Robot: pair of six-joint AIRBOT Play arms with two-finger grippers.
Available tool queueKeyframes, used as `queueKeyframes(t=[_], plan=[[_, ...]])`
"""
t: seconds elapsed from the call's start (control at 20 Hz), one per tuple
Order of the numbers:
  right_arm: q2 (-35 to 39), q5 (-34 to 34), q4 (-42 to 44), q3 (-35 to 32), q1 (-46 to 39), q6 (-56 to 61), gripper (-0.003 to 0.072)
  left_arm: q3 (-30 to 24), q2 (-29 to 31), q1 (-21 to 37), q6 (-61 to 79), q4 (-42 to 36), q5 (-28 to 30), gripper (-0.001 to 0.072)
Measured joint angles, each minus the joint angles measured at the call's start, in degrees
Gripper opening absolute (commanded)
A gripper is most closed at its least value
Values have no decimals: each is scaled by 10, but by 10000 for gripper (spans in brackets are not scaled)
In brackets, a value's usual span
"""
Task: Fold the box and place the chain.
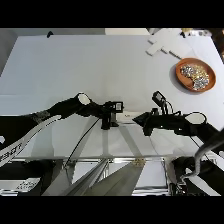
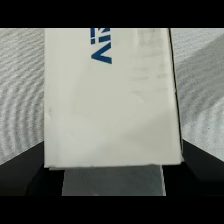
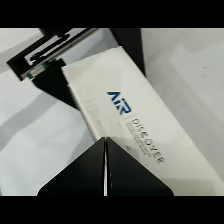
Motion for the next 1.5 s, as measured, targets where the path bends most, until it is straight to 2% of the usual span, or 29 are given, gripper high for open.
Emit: queueKeyframes(t=[0.5, 0.7, 0.85, 1.1, 1.35, 1.5], plan=[[-34, 5, -45, -2, 0, 34, 19, 0, 0, 0, 0, 0, 0, 255], [-36, 6, -23, 12, 0, 16, 17, 0, 0, 0, 0, 0, 0, 255], [-37, 3, 3, 49, 6, 3, 17, 0, 0, 0, -1, -1, 0, 255], [-48, -18, 17, 93, 76, -3, 17, 0, 0, 0, -1, -1, 0, 255], [-101, -52, 15, 102, 158, 4, 17, 0, 0, 0, 0, 0, 0, 255], [-124, -71, 14, 104, 180, 17, 18, 0, 0, 0, 0, 0, 0, 255]])
